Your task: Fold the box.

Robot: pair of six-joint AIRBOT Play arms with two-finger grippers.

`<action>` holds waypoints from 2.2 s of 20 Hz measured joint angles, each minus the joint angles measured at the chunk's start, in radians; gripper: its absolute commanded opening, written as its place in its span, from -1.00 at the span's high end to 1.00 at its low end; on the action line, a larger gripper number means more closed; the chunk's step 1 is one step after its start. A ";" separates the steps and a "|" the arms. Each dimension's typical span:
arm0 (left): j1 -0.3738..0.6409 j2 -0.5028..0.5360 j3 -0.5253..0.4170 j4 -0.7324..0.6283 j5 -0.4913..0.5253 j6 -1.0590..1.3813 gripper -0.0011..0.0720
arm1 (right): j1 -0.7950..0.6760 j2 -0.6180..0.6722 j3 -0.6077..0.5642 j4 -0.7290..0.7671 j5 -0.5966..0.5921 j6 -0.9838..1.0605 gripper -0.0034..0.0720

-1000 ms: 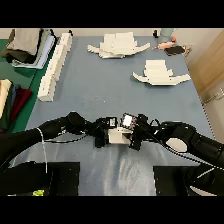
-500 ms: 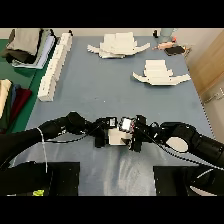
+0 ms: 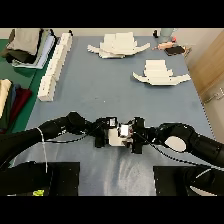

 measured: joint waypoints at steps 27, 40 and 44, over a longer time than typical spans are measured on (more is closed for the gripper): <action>0.000 0.000 0.000 0.000 0.000 0.000 -0.45 | 0.000 0.003 0.030 -0.186 -0.080 -0.033 -0.36; 0.000 0.000 0.000 0.000 0.000 0.000 -0.45 | -0.001 -0.023 0.028 -0.017 -0.028 -0.113 -0.22; 0.000 0.000 0.000 0.000 0.000 0.000 -0.45 | -0.001 -0.023 0.028 -0.002 -0.019 -0.127 -0.22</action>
